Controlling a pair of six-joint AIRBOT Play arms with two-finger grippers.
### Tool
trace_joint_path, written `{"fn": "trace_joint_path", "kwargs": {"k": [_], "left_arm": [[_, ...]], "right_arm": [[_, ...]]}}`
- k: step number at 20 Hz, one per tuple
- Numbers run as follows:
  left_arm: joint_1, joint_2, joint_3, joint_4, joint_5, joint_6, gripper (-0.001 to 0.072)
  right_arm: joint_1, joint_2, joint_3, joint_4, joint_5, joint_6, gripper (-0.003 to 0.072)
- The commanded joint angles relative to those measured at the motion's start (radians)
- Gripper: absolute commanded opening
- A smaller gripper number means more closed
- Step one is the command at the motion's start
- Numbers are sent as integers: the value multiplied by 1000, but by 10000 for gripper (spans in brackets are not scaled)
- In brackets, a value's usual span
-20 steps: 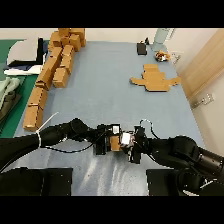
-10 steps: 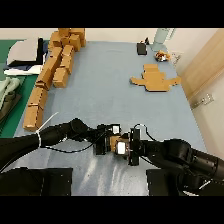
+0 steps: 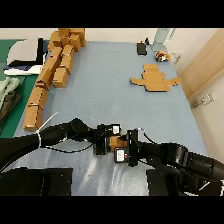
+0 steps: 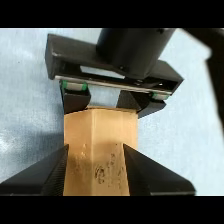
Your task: Fold the box.
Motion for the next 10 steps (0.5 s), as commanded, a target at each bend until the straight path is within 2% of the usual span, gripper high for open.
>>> {"fn": "trace_joint_path", "kwargs": {"k": [1,6,7,8,10], "left_arm": [[0,0,1,0,0,0,605],[0,0,1,0,0,0,605],[0,0,1,0,0,0,604],[0,0,1,0,0,0,604],[0,0,1,0,0,0,605]], "right_arm": [[1,-20,-3,-8,6,1,513],[1,-27,-3,-60,3,1,506],[2,-27,-3,-60,3,1,472],[2,-27,-3,-60,3,0,402],[5,-27,-3,-61,3,0,366]]}}
